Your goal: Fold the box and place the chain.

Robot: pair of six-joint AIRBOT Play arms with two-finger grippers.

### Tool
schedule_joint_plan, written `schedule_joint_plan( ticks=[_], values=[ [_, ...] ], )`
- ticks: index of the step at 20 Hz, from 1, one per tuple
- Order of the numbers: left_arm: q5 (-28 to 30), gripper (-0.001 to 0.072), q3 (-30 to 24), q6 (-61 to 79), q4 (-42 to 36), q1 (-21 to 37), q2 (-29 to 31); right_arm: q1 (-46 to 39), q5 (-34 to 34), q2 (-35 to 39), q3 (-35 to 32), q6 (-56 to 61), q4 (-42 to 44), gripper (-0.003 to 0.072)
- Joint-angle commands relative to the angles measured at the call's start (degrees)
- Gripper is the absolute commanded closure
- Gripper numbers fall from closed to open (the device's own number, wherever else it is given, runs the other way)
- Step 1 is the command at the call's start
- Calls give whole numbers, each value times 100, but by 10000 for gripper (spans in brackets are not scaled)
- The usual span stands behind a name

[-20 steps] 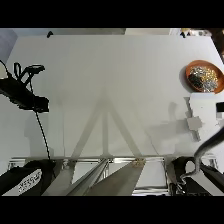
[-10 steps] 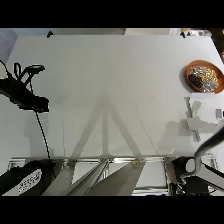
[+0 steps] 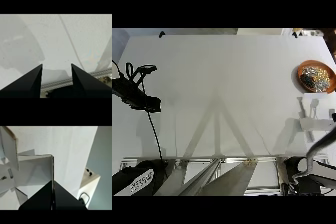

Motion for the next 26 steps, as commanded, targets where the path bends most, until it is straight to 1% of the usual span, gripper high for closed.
schedule_joint_plan(
  ticks=[1, 3, 4, 6, 8, 9, 10, 15, 18, 22, 26],
  values=[
    [2, 307, -2, 0, 2, 7, 4, 155, 42, 90, 2, 59, 212, 672],
    [2, 307, -2, 0, 2, 7, 4, 568, 83, 402, 2, 31, 660, 672],
    [2, 307, -2, 0, 2, 7, 4, 778, 155, 579, 2, 31, 1137, 672],
    [2, 307, -2, 0, 2, 7, 4, 1104, 273, 949, -11, -221, 2885, 673],
    [2, 307, -2, 0, 2, 7, 4, 1443, 328, 1370, -212, -870, 4972, 673],
    [2, 307, -2, 0, 2, 7, 4, 1657, 310, 1604, -404, -1150, 5692, 673],
    [2, 307, -2, 0, 2, 7, 4, 1928, 188, 1886, -669, -1235, 6116, 674],
    [2, 307, -2, 0, 2, 7, 4, 3136, -433, 3143, -2050, -1091, 6577, 673],
    [2, 307, -2, 0, 2, 7, 4, 3606, -651, 3550, -2566, -841, 6618, 673],
    [2, 307, -2, 0, 2, 7, 4, 3956, -728, 3587, -2671, -839, 6620, 673],
    [2, 307, -2, 2, 4, 7, 4, 4026, -734, 3587, -2671, -841, 6618, 672]
  ],
)
